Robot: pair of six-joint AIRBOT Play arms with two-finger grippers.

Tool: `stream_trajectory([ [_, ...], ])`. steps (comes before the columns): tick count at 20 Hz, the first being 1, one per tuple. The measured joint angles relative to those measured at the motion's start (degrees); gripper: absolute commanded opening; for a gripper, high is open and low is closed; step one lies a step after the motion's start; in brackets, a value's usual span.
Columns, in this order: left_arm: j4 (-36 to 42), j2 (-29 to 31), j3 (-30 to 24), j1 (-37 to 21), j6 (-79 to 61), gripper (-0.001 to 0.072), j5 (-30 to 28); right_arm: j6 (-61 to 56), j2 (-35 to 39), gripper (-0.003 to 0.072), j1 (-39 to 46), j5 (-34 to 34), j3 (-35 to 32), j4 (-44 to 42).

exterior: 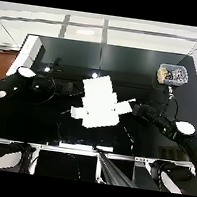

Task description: Fold the box and place the chain.

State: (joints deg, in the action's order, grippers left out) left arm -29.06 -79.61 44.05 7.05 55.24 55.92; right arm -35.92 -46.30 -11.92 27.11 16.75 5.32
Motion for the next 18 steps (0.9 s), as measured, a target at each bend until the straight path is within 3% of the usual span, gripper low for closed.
stream_trajectory([
  [8,3.7,-16.4,11.8,5.7,-2.3,0.0694,13.5,0.2,0.0,0.0011,-1.0,0.0,-0.1,-0.2],
  [10,3.7,-18.9,14.1,6.9,-4.0,0.0654,16.4,0.2,0.0,0.0011,-1.1,0.4,-0.1,0.0],
  [11,3.6,-19.8,15.2,7.1,-4.9,0.0597,17.8,0.2,0.0,0.0011,-1.1,0.6,-0.1,0.3],
  [14,2.3,-21.3,17.2,6.7,-6.9,0.0591,21.7,0.2,0.0,0.0011,-1.1,1.7,-0.1,1.6],
  [15,1.7,-21.5,17.7,6.3,-7.3,0.0511,22.9,0.2,0.0,0.0011,-1.1,1.9,-0.1,1.8],
  [17,0.1,-21.8,18.6,5.8,-8.1,0.0479,25.3,0.2,0.0,0.0012,-1.1,2.1,-0.1,2.2],
  [18,-1.0,-21.9,18.9,5.7,-8.3,0.0414,26.3,0.2,0.0,0.0012,-1.1,2.2,-0.1,2.4],
])
